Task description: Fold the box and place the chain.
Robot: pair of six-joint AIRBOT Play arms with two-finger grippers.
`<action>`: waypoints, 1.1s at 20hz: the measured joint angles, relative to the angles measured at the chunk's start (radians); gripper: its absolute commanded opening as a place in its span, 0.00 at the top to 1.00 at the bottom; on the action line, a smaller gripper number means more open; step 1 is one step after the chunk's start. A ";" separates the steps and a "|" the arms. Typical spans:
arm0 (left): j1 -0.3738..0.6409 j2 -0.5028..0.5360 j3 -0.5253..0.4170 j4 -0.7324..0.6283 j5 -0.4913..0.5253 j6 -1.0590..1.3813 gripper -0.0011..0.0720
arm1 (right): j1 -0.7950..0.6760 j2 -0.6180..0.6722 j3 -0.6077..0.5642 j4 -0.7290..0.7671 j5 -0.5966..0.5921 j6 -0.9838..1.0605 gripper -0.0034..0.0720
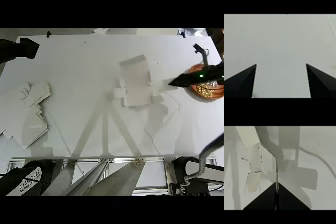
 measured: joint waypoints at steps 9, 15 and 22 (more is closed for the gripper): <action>0.000 0.000 0.000 0.000 0.000 0.000 0.03 | 0.271 0.005 -0.161 0.097 -0.510 -0.032 0.94; 0.000 0.000 0.000 0.000 0.000 0.000 0.03 | 0.306 0.005 -0.338 0.145 -0.747 -0.061 0.94; 0.000 0.000 0.000 0.000 0.000 0.000 0.03 | 0.310 0.005 -0.372 0.167 -0.810 -0.079 0.93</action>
